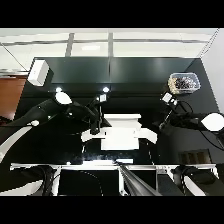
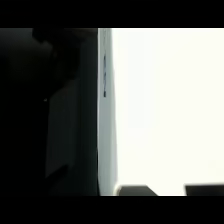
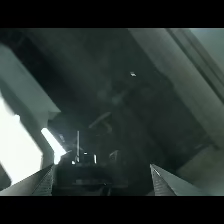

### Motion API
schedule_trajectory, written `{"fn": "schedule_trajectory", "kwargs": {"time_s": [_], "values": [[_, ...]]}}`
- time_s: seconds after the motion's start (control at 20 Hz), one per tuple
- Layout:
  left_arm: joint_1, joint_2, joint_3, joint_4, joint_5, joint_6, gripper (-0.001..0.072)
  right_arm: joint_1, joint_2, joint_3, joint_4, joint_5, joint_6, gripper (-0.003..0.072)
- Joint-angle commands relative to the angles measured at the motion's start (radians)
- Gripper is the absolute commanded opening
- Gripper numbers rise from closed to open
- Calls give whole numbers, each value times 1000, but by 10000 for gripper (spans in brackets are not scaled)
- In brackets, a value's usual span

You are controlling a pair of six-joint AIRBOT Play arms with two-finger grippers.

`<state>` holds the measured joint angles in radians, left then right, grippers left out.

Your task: Fold the box and place the chain.

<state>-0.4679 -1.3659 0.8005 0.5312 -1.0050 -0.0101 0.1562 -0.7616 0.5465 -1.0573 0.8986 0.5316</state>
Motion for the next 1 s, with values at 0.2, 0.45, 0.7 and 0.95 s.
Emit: {"fn": "schedule_trajectory", "kwargs": {"time_s": [0.2,0.45,0.7,0.95], "values": [[-17,-14,-88,30,209,119,24,88,0,2,-17,7,-40,687],[-17,-42,-83,35,242,119,24,114,-3,0,-16,26,-47,687],[-17,-42,-83,36,242,119,26,230,-18,-92,36,-3,-126,686],[-17,-42,-83,36,242,119,26,335,-72,-143,100,-63,-230,687]]}}
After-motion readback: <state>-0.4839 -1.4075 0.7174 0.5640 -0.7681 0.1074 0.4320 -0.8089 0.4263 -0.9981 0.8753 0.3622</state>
